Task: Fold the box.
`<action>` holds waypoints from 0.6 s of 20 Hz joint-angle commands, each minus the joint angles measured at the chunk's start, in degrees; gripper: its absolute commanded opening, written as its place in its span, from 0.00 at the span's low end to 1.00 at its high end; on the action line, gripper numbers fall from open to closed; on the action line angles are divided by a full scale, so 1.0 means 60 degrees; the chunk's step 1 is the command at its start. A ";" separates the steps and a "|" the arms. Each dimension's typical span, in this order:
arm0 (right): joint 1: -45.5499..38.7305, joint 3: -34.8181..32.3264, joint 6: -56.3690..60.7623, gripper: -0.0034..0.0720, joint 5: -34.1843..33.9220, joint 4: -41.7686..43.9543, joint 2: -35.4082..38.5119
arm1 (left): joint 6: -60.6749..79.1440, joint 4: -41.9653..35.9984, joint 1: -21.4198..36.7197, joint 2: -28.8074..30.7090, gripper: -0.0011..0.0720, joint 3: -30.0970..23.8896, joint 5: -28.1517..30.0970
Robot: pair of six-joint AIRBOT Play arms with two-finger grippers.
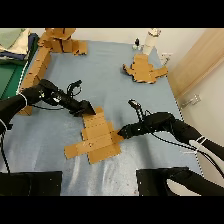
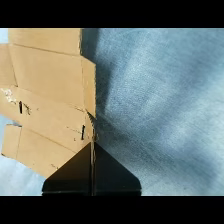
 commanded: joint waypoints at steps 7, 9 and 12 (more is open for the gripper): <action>0.0015 -0.0004 0.0080 0.05 0.0379 0.0004 0.0007 | 0.0379 0.0364 -0.0018 0.0025 0.78 -0.0707 -0.0382; 0.0015 -0.0004 0.0080 0.05 0.0423 0.0004 0.0007 | 0.0619 0.0342 -0.0022 0.0025 0.44 -0.0790 -0.0251; 0.0015 -0.0004 0.0076 0.05 0.0419 0.0000 0.0007 | 0.0634 0.0135 -0.0018 0.0025 0.44 -0.0794 0.0120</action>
